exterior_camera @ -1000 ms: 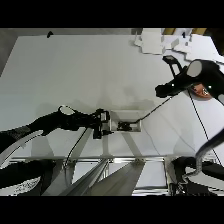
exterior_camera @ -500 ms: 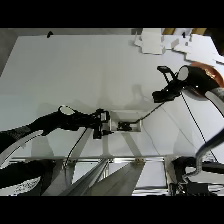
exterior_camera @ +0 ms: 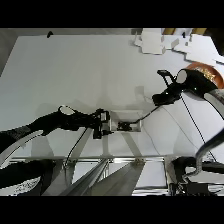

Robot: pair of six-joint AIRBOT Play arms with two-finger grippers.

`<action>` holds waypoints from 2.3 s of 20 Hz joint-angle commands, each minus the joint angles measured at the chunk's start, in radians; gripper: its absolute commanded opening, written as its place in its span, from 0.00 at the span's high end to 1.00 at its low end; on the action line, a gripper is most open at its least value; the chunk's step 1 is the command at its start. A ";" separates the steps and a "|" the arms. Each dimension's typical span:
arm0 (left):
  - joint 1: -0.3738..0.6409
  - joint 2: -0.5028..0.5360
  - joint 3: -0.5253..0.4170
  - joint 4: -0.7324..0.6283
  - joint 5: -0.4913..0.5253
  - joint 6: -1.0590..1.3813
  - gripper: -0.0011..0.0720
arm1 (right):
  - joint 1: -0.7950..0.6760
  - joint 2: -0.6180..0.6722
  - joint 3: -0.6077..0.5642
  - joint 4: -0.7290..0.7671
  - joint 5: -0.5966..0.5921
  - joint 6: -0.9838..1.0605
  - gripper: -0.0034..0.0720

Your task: Fold the box and place the chain.

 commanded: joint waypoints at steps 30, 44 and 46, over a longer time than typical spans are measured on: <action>0.000 -0.001 0.000 0.000 0.000 0.000 0.64 | -0.001 -0.021 -0.002 -0.094 -0.019 0.087 0.65; 0.000 -0.001 0.000 0.000 0.000 0.000 0.64 | -0.001 -0.021 -0.010 -0.107 -0.019 0.087 0.81; 0.000 -0.001 0.000 0.000 0.000 0.000 0.64 | -0.001 -0.021 -0.019 -0.107 0.007 0.086 0.90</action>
